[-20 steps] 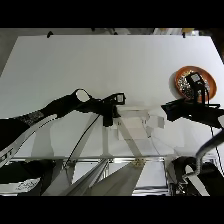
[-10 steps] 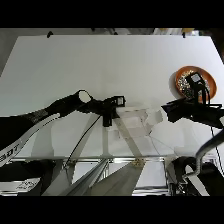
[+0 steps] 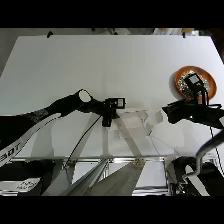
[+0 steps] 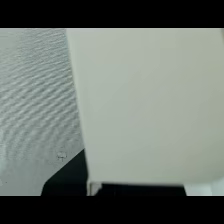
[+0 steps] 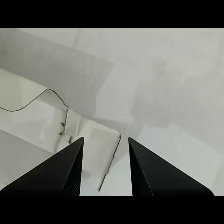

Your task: Fold the box and place the chain.

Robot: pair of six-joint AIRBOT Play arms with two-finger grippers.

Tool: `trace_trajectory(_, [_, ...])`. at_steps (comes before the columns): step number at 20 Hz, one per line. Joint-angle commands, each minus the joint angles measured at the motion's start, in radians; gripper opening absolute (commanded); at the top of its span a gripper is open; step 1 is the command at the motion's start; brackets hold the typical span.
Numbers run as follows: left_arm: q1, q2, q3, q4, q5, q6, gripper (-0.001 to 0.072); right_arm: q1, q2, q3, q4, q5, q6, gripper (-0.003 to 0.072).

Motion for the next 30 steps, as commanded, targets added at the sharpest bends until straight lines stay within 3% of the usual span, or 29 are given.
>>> trace_trajectory(1, [0.008,0.001,0.038,0.051,-0.078,-0.008,-0.0003,0.001,0.001,0.001,-0.003,0.002,0.000,0.0315])
trace_trajectory(5, [0.042,0.000,0.098,0.089,-0.110,-0.061,-0.0003,0.001,0.001,0.001,-0.004,0.003,0.000,0.0315])
trace_trajectory(22, [0.043,-0.043,0.098,0.108,-0.107,-0.064,0.0009,0.001,0.001,0.001,-0.072,0.045,-0.005,0.0315])
trace_trajectory(25, [0.042,-0.043,0.098,0.107,-0.111,-0.064,0.0009,0.001,0.001,0.001,-0.048,0.056,-0.088,0.0314])
trace_trajectory(26, [0.042,-0.043,0.098,0.108,-0.111,-0.064,0.0009,0.001,0.001,0.001,-0.024,0.072,-0.148,0.0297])
trace_trajectory(29, [0.042,-0.043,0.098,0.107,-0.111,-0.064,0.0009,0.019,0.000,0.000,0.035,0.172,-0.335,0.0124])
trace_trajectory(30, [0.042,-0.043,0.098,0.108,-0.111,-0.064,0.0009,0.045,-0.001,0.000,0.035,0.206,-0.380,0.0032])
